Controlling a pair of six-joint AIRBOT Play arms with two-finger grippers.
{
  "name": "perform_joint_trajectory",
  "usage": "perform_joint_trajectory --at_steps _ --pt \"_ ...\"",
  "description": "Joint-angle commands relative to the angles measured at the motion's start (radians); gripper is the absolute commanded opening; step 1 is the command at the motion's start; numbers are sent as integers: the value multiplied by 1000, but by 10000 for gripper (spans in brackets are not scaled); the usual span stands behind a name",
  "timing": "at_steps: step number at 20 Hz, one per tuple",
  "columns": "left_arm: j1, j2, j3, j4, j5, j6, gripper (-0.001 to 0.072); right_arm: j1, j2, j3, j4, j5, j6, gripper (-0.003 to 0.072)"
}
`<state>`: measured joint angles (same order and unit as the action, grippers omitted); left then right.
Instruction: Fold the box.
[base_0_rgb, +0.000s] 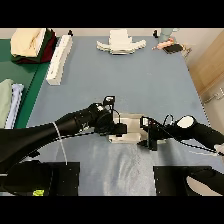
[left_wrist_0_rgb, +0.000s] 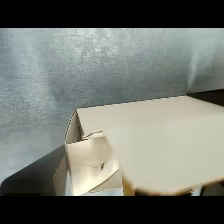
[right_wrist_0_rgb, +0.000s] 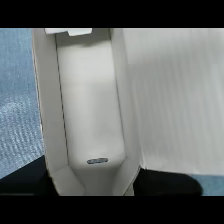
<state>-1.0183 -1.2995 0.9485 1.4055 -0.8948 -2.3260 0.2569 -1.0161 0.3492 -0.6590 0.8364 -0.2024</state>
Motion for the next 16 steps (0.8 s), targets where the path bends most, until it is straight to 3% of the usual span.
perform_joint_trajectory --at_steps 1,10,16 --pt "-36 -43 56 10 -23 -25 462 0 -1 1 0 0 0 527" --pt "-50 -54 100 13 -87 -81 463 0 -1 1 0 0 0 527" --pt "-48 -117 111 39 -141 -102 463 0 -1 1 0 0 0 527"
